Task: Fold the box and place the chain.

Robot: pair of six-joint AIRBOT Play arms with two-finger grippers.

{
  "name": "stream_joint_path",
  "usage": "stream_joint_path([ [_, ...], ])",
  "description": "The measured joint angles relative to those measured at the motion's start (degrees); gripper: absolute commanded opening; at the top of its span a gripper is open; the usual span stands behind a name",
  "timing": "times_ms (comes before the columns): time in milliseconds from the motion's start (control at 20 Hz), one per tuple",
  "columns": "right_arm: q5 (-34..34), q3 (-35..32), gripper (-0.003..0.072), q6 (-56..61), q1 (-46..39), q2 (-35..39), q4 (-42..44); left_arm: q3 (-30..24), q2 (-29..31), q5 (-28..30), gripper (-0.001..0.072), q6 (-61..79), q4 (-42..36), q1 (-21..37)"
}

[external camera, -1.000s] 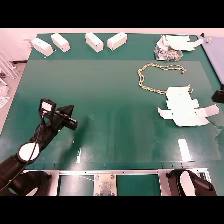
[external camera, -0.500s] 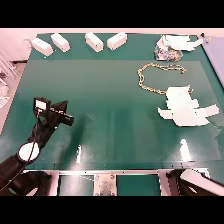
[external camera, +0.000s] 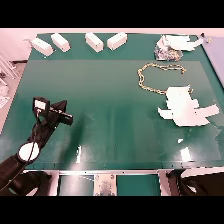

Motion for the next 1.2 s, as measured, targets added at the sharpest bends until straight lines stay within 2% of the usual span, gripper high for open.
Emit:
stream_joint_path([
  [150, 3.7, 4.5, 0.0371, -0.2, 1.1, -4.2, -2.1, 0.0, 0.0, 0.0, 0.002, 0.0, 0.0, 0.0],
  [300, 6.3, 6.1, 0.0383, -1.0, 2.5, -7.4, -3.4, 0.0, 0.0, 0.1, 0.002, 0.0, 0.0, 0.0],
  [350, 7.1, 6.4, 0.0422, -1.1, 2.9, -8.3, -3.8, 0.0, 0.0, 0.1, 0.002, 0.0, 0.0, 0.0],
  [850, 9.2, 7.1, 0.0421, -1.5, 4.0, -11.9, -10.9, 0.0, 0.0, 0.1, 0.002, 0.0, 0.0, 0.0],
  [1200, 11.4, 7.1, 0.0422, -1.5, 4.5, -14.5, -12.0, 0.0, 0.0, 0.0, 0.002, 0.0, 0.0, 0.0],
])
